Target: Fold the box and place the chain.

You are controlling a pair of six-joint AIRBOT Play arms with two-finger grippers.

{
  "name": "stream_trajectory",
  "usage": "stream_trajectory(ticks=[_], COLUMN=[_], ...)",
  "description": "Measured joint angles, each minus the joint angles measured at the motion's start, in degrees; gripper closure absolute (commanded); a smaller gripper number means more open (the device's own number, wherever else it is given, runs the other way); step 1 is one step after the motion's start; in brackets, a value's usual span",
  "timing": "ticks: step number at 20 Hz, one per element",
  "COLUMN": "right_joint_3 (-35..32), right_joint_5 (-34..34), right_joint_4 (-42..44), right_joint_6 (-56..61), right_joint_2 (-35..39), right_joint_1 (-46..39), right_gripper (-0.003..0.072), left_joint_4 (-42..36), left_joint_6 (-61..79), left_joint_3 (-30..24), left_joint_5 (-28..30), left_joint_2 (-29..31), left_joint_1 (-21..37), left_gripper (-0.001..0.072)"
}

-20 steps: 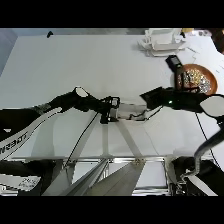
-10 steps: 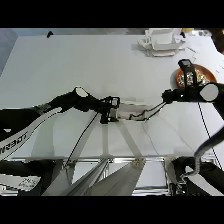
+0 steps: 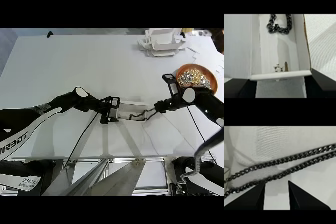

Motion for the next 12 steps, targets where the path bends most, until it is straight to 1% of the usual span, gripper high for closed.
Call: stream_trajectory(ticks=[2,5,6,7,8,9,12], right_joint_3=[-0.6,-1.0,-1.1,-1.0,-1.1,-1.2,-1.3], right_joint_5=[0.0,-0.3,-0.2,-0.2,0.1,0.2,0.0], right_joint_4=[-0.5,-1.2,-1.6,-1.7,-1.7,-1.7,-1.9], right_joint_6=[0.1,1.2,1.7,2.0,2.3,2.5,3.0], right_joint_2=[-1.3,-3.1,-3.7,-4.2,-4.7,-4.9,-4.7], right_joint_1=[0.9,1.6,1.7,1.7,1.8,1.9,2.0], right_gripper=[0.0430,0.0430,0.0453,0.0537,0.0589,0.0672,0.0671], left_joint_4=[0.0,0.0,0.0,0.0,0.0,0.0,0.0], left_joint_6=[0.0,0.0,0.0,0.0,0.0,0.0,0.0], left_joint_3=[0.0,0.0,0.0,0.0,0.0,0.0,0.0], left_joint_5=[0.0,0.0,0.0,0.0,0.0,0.0,0.0], left_joint_2=[0.0,0.0,0.0,0.0,0.0,0.0,0.0], left_joint_1=[0.0,0.0,0.0,0.0,0.0,0.0,0.0], left_gripper=[0.0504,0.0504,0.0504,0.0504,0.0504,0.0504,0.0504])
